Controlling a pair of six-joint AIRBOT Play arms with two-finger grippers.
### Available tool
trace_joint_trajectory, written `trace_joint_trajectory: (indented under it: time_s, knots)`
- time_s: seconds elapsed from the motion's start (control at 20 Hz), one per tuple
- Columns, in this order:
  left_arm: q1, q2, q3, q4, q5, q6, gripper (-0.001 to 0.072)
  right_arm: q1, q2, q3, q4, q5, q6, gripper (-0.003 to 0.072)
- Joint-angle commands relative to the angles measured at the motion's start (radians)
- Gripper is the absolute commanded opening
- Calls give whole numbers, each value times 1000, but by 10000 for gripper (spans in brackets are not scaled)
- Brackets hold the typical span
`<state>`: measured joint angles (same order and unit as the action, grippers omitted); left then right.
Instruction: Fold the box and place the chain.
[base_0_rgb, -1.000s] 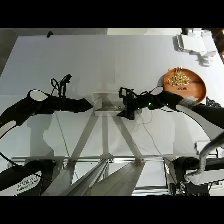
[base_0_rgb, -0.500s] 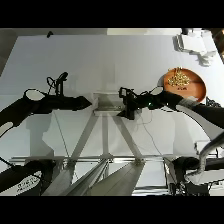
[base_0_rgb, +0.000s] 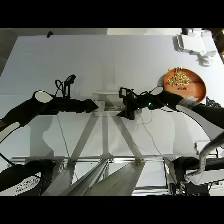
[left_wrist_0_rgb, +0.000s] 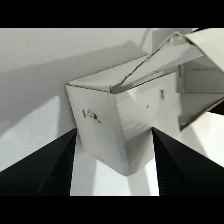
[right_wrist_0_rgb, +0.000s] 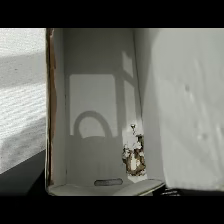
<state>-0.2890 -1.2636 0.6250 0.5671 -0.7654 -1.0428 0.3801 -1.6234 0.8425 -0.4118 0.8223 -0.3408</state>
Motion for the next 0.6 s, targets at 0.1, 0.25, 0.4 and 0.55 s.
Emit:
trace_joint_trajectory:
  time_s: [0.1,0.25,0.4,0.55]
  knots:
    - [-37,-24,0,74,73,9,525,1,0,0,0,0,0,401]
    - [-37,-23,0,78,85,6,523,1,0,0,0,0,0,401]
    - [-37,-23,13,79,68,-8,608,1,0,0,0,0,0,401]
    - [-55,-24,82,125,28,-37,695,1,0,0,0,0,0,401]
